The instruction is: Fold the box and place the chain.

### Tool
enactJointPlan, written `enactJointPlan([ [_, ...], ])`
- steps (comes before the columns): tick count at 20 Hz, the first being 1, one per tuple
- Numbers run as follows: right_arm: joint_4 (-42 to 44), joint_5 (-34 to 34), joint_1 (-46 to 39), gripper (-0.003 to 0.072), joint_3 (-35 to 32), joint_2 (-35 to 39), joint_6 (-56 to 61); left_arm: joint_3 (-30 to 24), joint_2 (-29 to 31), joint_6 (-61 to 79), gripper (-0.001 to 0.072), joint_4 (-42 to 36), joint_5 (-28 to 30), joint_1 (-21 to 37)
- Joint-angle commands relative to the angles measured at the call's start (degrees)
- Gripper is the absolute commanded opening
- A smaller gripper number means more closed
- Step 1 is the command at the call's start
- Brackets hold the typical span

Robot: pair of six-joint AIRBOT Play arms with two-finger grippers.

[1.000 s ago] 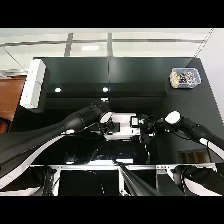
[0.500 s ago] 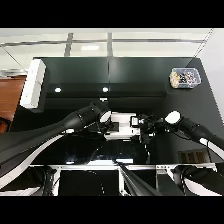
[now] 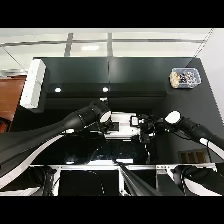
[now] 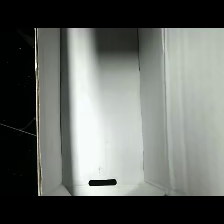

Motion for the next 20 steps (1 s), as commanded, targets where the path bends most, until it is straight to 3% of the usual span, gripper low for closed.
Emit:
enactJointPlan([
  [1,0.0,0.0,0.0,0.0199,0.0,0.0,0.0,0.0,-0.2,0.0,0.0027,-0.3,0.7,0.0],
  [8,0.4,0.1,0.0,0.0199,0.0,0.0,0.0,0.0,-1.4,0.0,0.0027,-0.2,-2.6,0.0],
  [19,0.3,0.3,0.0,0.0202,0.0,0.0,0.0,0.0,-1.4,1.5,0.0028,0.0,-2.3,0.0],
  [20,0.4,0.0,0.0,0.0333,0.0,0.0,0.2,0.0,-1.4,1.5,0.0028,0.0,-2.3,0.0],
])
